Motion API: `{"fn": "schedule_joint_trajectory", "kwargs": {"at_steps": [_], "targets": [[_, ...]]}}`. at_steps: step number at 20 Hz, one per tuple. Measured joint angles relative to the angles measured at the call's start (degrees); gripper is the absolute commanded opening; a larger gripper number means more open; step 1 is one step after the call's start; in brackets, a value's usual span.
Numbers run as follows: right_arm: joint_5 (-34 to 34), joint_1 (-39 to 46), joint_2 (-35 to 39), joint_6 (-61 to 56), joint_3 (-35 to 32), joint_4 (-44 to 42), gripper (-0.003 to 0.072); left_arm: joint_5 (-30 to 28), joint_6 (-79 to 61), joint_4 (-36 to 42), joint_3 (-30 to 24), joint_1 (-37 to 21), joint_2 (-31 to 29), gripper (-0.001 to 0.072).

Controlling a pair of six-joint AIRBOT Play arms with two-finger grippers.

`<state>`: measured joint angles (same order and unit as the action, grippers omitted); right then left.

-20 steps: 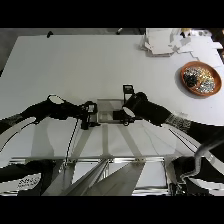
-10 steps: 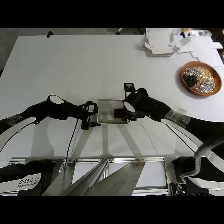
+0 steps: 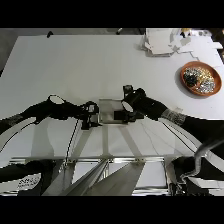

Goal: Fold the box and place the chain.

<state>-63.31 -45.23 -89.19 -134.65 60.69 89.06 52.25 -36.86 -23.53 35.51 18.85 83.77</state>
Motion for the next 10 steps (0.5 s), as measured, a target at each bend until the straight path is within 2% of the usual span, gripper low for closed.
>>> {"fn": "schedule_joint_trajectory", "kwargs": {"at_steps": [3,4,5,6,7,9,10], "targets": [[0.4,0.0,-0.1,0.0,0.0,-0.6,0.0017,-0.1,0.1,-0.1,0.0,0.0,0.0,0.0032],[0.4,0.0,-0.1,0.0,0.0,-0.7,0.0052,-0.1,0.0,-0.1,0.0,0.0,0.0,0.0032],[0.6,0.0,-0.1,0.3,0.0,-0.7,0.0189,-0.1,-0.2,-0.1,0.0,0.0,0.0,0.0032],[0.6,0.0,-0.1,0.6,0.0,-0.5,0.0293,-0.2,-0.4,-0.1,0.0,0.0,0.0,0.0032],[0.6,0.0,0.2,0.6,0.0,-0.3,0.0320,-0.2,-0.4,-0.1,0.0,0.0,0.0,0.0032],[1.2,0.0,0.7,1.3,-0.1,-0.4,0.0325,-0.2,-0.3,-0.2,0.0,-0.1,0.0,0.0032],[1.3,0.0,1.2,1.9,-0.1,-0.6,0.0379,-0.3,-0.3,-0.2,0.0,-0.1,0.0,0.0032]]}}
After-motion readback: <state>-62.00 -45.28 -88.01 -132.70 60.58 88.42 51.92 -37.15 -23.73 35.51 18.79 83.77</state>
